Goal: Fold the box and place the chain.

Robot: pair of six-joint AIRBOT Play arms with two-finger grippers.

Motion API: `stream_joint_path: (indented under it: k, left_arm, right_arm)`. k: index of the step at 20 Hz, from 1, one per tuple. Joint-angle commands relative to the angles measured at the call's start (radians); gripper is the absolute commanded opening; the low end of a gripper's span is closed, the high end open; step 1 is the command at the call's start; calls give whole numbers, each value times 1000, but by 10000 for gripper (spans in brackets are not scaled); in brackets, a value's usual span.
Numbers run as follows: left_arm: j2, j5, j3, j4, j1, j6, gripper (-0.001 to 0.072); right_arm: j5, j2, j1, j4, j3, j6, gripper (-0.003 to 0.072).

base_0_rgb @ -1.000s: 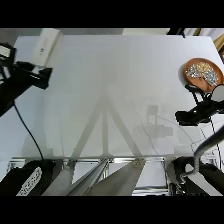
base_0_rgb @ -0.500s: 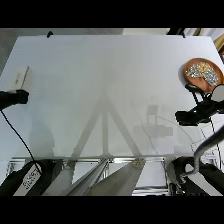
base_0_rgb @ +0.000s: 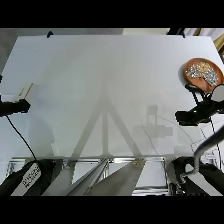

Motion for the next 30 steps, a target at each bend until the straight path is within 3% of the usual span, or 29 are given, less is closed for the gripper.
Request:
stream_joint_path:
  k: [1, 8, 15, 16, 17, 18, 21, 23, 27, 30]
  left_arm:
    - [-5, 1, -1, -6, 0, 116, 6]
    - [-67, -5, -1, -75, 0, 210, 6]
    - [-102, -71, -1, 33, 0, 209, 22]
    - [-102, -76, -1, 37, 0, 210, 114]
    - [-102, -77, -1, 35, -1, 210, 299]
    - [-102, -77, -1, 32, 0, 209, 417]
    - [-102, -85, -1, 32, 0, 209, 523]
    - [-101, -86, -1, 32, -1, 204, 695]
    - [-69, -87, -1, 32, -1, 190, 705]
    - [17, -56, 0, 0, -1, 191, 704]
  right_arm:
    - [0, 0, 0, 0, 0, 0, 12]
    - [0, 0, 0, 0, 0, 0, 12]
    - [0, 0, 0, 0, 0, 0, 12]
    - [0, 0, 0, 0, 0, 0, 12]
    - [0, 0, 0, 0, 0, 0, 12]
    - [0, 0, 0, 0, 0, 0, 12]
    - [0, 0, 0, 0, 0, 0, 12]
    - [0, 0, 0, 0, 0, 0, 12]
    - [0, -1, 0, 0, 0, 0, 12]
    - [0, 0, 0, 0, 0, 0, 12]
